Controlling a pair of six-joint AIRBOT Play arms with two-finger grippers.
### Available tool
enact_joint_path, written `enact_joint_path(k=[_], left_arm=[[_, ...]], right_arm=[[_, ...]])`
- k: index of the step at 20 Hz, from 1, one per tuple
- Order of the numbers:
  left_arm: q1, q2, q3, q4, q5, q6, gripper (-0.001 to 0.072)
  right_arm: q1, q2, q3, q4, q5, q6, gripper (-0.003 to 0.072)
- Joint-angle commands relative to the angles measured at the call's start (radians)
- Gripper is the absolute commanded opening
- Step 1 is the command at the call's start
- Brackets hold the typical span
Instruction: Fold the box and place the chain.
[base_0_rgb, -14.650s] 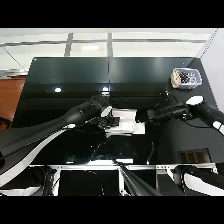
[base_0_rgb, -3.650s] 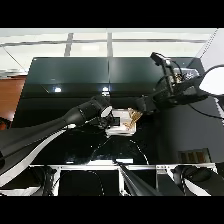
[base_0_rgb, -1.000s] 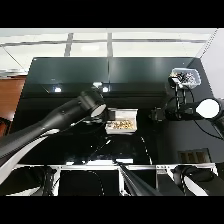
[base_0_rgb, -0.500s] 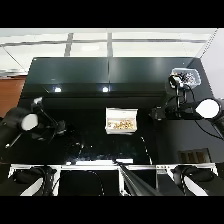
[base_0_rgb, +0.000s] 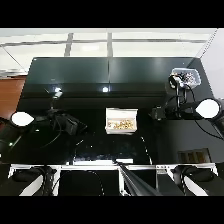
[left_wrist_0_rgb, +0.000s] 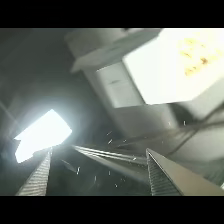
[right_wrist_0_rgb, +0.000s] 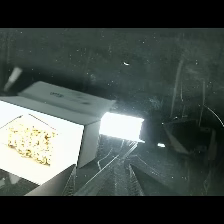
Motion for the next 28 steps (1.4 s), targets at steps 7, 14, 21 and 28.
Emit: enact_joint_path(k=[7,14,21,28], left_arm=[[-0.2,-0.238,0.051,-0.38,0.064,1.002,0.0712],[-0.202,-0.432,0.208,-0.238,0.032,0.992,0.0713],[-0.252,-0.468,0.252,-0.188,0.039,0.94,0.0712],[-0.275,-0.488,0.278,-0.161,0.04,0.906,0.0712]], right_arm=[[0.001,0.0,0.0,0.0,-0.003,0.003,0.0392],[0.001,0.0,0.0,0.0,-0.004,0.004,0.0392],[0.001,0.0,0.0,0.001,-0.006,0.004,0.0392],[0.001,0.0,0.0,0.0,-0.015,0.003,0.0392]])
